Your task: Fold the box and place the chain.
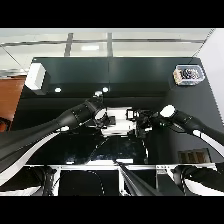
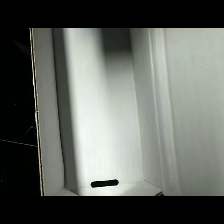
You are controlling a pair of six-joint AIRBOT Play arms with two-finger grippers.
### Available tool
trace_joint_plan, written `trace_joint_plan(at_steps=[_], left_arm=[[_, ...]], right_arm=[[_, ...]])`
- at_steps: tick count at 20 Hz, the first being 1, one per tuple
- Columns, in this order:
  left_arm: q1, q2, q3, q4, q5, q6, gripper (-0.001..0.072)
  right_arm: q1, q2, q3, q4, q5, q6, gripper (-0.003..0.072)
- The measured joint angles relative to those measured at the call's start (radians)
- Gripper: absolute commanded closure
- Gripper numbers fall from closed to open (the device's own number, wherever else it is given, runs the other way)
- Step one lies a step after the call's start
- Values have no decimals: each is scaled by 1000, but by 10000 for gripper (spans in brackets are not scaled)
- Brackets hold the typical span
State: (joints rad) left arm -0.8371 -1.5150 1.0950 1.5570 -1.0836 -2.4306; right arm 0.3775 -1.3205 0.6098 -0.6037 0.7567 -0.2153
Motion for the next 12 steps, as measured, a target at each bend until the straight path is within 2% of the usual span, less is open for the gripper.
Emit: trace_joint_plan(at_steps=[1,2,3,4,5,6,7,12], left_arm=[[0,0,0,-3,0,1,584],[0,0,0,-8,0,7,403],[0,0,0,-15,-3,8,352],[0,0,0,-18,-4,9,358],[0,0,1,-18,-7,12,438],[0,0,3,-18,-13,12,613],[0,0,4,-17,-24,14,675],[0,0,6,-17,-27,18,682]], right_arm=[[0,0,0,0,0,0,235],[0,0,0,1,0,1,235],[0,0,0,1,0,2,235],[0,0,0,1,0,2,236],[0,0,0,1,0,2,235],[0,0,0,1,0,2,235],[0,0,0,1,0,2,236],[0,0,0,2,-1,3,235]])
